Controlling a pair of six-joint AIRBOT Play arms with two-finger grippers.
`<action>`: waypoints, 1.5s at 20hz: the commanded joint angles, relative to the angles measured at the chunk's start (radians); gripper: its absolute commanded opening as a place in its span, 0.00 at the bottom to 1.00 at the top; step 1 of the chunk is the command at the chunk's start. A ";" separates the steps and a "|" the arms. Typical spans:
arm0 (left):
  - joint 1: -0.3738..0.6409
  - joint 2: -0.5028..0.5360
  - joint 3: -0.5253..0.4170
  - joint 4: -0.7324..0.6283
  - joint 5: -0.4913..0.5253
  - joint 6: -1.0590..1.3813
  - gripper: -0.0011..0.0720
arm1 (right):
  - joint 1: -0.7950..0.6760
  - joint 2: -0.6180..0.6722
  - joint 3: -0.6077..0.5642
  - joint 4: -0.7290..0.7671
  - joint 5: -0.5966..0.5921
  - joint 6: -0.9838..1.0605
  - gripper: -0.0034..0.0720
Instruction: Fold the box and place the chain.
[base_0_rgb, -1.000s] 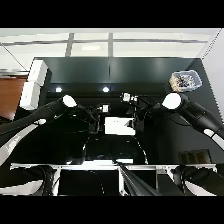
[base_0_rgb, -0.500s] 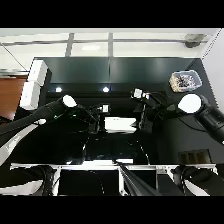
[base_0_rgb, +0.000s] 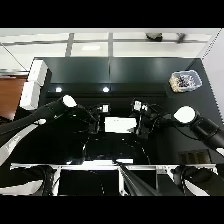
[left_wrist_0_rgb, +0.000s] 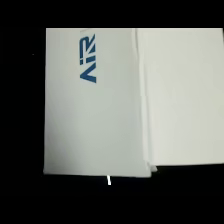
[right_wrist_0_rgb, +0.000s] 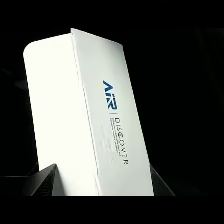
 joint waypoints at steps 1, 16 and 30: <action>0.000 -0.001 0.000 0.000 0.001 0.000 0.62 | 0.011 -0.031 -0.006 0.019 -0.014 -0.050 0.98; 0.000 -0.001 0.000 0.000 -0.002 0.000 0.62 | 0.085 -0.072 0.012 -0.048 -0.118 -0.024 0.97; -0.001 -0.001 0.000 0.000 -0.005 0.000 0.62 | 0.075 -0.072 0.063 -0.067 -0.126 0.028 0.90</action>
